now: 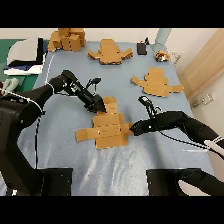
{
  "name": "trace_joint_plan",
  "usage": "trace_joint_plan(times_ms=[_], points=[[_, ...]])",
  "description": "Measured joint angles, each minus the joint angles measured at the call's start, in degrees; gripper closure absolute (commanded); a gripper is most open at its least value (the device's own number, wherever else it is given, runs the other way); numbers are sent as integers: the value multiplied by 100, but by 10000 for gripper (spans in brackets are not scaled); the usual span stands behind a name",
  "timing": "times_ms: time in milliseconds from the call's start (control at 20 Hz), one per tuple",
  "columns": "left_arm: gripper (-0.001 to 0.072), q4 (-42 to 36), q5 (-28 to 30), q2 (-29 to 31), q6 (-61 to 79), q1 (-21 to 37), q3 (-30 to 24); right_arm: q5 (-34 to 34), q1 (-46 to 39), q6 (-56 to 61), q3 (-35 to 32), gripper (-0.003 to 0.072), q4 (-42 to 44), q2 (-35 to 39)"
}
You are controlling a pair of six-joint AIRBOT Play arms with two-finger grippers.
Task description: Fold the box.
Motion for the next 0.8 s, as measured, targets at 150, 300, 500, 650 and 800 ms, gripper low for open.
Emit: trace_joint_plan(times_ms=[150, 300, 500, 650, 800], points=[[484, -11, 63, -4, 92, 0, 0, 4, 0, 0, 0, 684, -2, 0], [488, -57, 133, -4, 184, 0, 0, -7, 0, 0, 0, 684, -4, 0], [698, -140, 175, -35, 297, -39, 2, -46, 0, 0, 0, 683, -13, 0], [699, -153, 120, -83, 398, -127, 2, -44, -2, 0, 0, 466, -9, -2], [700, -155, 63, -44, 560, -166, 13, -55, -28, 66, 26, 212, -92, 0]])
